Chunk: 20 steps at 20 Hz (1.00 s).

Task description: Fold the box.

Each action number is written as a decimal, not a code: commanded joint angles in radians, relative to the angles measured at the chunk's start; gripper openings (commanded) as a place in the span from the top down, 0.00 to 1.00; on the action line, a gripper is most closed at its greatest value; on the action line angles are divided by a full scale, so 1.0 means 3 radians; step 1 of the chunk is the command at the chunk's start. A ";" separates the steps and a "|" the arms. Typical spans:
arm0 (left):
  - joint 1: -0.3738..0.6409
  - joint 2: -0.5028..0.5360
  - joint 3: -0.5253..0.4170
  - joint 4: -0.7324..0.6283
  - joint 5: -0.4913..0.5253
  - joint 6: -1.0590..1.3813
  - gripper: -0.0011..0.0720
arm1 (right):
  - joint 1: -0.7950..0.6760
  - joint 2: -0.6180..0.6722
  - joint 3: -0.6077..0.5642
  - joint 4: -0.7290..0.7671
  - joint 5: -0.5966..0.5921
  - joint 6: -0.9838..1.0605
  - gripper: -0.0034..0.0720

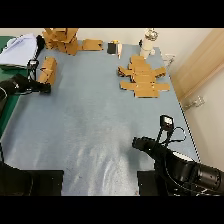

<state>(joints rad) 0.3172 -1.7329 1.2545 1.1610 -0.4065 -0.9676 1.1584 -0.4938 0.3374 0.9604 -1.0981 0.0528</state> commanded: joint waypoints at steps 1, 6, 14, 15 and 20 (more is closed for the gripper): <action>0.0000 -0.0167 0.0364 0.1058 -0.0615 -0.1003 0.41 | 0.0000 0.0003 0.0000 -0.0013 -0.0003 0.0009 0.95; -0.0027 -0.0167 0.0610 0.1055 -0.0685 -0.1118 0.41 | 0.0000 0.0003 0.0000 -0.0039 -0.0001 0.0009 0.95; -0.0139 -0.0251 0.0712 0.0923 -0.0674 -0.1165 0.41 | 0.0000 0.0003 0.0000 -0.0075 0.0000 0.0009 0.95; -0.0168 -0.0280 0.0713 0.0912 -0.0692 -0.1165 0.41 | 0.0000 0.0003 0.0000 -0.0075 -0.0001 0.0009 0.95; -0.0209 -0.0337 0.0767 0.0904 -0.0679 -0.1165 0.41 | 0.0000 0.0003 0.0000 -0.0070 0.0009 0.0009 0.95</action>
<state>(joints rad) 0.2607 -1.8244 1.4738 1.4422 -0.6083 -1.3174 1.1584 -0.4938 0.3374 0.9386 -1.0977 0.0555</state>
